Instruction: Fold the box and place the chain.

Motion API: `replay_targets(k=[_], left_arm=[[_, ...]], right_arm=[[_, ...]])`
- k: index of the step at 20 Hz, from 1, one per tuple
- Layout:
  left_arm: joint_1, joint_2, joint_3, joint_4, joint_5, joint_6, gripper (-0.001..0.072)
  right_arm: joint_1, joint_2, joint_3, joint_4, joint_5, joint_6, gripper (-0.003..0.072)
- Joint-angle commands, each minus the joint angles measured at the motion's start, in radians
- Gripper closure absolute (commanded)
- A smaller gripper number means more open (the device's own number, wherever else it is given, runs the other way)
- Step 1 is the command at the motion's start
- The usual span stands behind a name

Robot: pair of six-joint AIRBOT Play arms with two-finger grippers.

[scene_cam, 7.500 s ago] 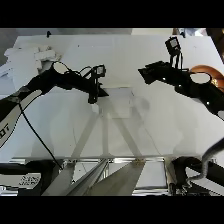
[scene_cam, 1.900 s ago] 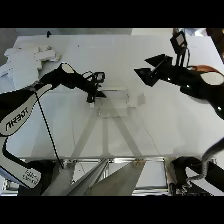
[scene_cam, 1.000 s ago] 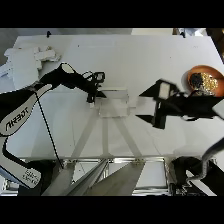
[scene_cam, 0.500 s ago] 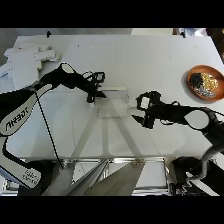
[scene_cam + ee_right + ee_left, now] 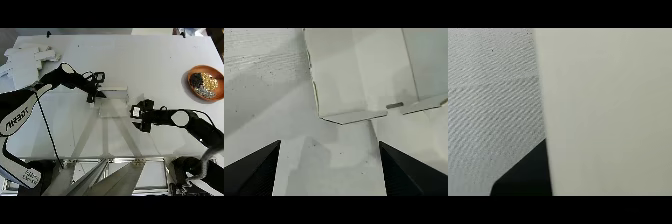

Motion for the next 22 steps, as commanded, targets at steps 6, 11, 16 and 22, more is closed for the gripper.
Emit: replay_targets(k=[6,11,16,22], left_arm=[[-0.001,0.0,0.0,0.0,0.0,0.0,0.0693],[-0.001,0.0,0.0,0.0,0.0,0.0,0.0693],[-0.001,0.0,0.0,0.0,0.0,0.0,0.0693],[-0.001,0.0,0.0,0.0,0.0,0.0,0.0693]], right_arm=[[0.001,-0.161,-0.016,0.336,-0.11,-0.23,-0.0002],[0.001,-0.206,-0.015,0.403,-0.245,-0.27,-0.0002],[0.0,-0.214,-0.014,0.431,-0.314,-0.27,-0.0002],[0.001,-0.214,0.015,0.517,-0.287,-0.269,0.001]])
